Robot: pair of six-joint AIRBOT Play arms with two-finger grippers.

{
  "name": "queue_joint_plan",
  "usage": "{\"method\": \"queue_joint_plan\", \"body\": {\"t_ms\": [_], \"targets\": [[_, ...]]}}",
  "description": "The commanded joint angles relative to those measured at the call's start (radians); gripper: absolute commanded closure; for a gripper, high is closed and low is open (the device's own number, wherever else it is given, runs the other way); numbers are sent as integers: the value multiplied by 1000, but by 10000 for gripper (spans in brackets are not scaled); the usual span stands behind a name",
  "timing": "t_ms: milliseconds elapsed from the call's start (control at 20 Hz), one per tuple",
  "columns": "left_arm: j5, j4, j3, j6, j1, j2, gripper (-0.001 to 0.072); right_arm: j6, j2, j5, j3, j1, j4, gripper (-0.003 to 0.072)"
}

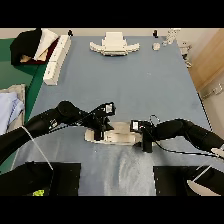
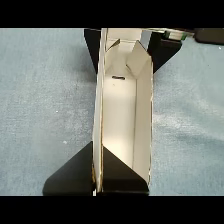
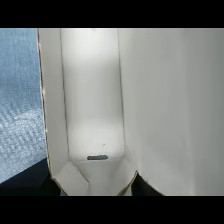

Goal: Fold the box.

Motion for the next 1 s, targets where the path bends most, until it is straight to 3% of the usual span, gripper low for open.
{"method": "queue_joint_plan", "body": {"t_ms": [0,100,250,350,450,500,550,600,650,750,800,950], "targets": [[-8,0,1,0,0,0,678,0,-1,2,0,1,0,134],[-6,0,1,0,0,0,283,0,-1,2,0,1,0,135],[-5,9,1,-1,0,2,282,0,-1,2,0,1,0,135],[-10,101,1,-111,0,28,282,0,-1,2,0,1,0,135],[-33,297,1,-384,0,89,284,0,-1,2,0,1,0,134],[-72,411,1,-556,0,129,415,0,-1,2,0,0,0,135],[-130,513,1,-688,0,167,639,0,-1,2,0,1,0,134],[-210,594,1,-784,0,206,692,0,-1,2,0,1,0,135],[-285,629,1,-867,0,235,692,0,-1,2,0,1,0,135],[-410,566,1,-1046,-2,270,692,0,-1,2,0,1,0,135],[-442,468,0,-1094,-2,271,691,0,-1,2,0,1,0,135],[-380,24,-1,-1088,-2,235,692,0,-1,2,0,1,0,135]]}}
